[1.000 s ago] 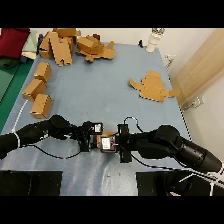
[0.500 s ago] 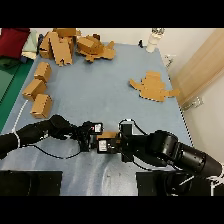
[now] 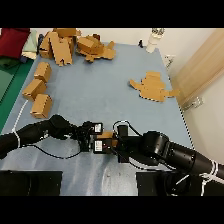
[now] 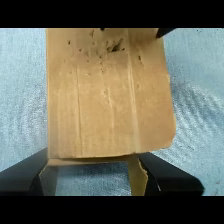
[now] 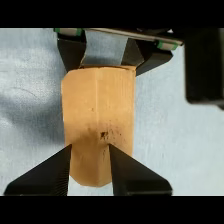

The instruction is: Fold the box.

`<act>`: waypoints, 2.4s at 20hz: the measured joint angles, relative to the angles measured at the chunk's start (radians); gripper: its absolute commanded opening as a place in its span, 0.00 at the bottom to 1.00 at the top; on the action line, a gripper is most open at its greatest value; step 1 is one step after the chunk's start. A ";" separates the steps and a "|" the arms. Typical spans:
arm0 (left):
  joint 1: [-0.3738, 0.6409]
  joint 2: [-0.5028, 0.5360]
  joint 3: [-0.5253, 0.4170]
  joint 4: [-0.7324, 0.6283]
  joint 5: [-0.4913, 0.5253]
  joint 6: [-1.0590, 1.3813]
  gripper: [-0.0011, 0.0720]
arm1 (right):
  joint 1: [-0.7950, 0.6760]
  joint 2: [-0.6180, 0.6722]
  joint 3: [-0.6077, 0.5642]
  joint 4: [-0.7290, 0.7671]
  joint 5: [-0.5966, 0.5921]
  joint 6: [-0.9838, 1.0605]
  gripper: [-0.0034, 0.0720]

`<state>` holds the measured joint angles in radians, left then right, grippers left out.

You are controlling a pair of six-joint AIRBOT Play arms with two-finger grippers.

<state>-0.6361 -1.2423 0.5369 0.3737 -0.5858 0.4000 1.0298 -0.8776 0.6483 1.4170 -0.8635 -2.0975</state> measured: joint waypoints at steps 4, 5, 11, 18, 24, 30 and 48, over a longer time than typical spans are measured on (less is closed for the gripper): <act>0.000 0.000 0.000 0.000 0.000 0.000 0.57 | 0.000 -0.023 0.000 -0.051 0.047 0.003 0.56; 0.000 0.000 0.000 0.000 0.000 0.000 0.57 | 0.000 -0.027 0.000 -0.064 0.059 0.003 0.55; 0.000 0.000 0.000 0.000 0.000 0.000 0.57 | 0.000 -0.043 0.000 -0.106 0.095 0.008 0.54; 0.000 0.000 0.000 0.000 0.000 0.000 0.57 | 0.000 -0.008 0.001 -0.070 0.095 0.024 0.54; 0.000 0.000 0.000 0.000 -0.001 0.000 0.57 | 0.000 0.029 0.001 -0.052 0.089 0.030 0.54; 0.000 0.000 0.000 0.000 -0.001 0.000 0.57 | 0.084 0.039 0.010 -0.084 -0.016 0.100 0.54; 0.000 0.000 0.000 0.000 -0.001 0.000 0.56 | 0.140 -0.045 -0.029 -0.300 0.063 0.196 0.54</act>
<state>-0.6361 -1.2423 0.5369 0.3737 -0.5865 0.4000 1.1702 -0.9226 0.6193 1.1168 -0.8001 -1.9011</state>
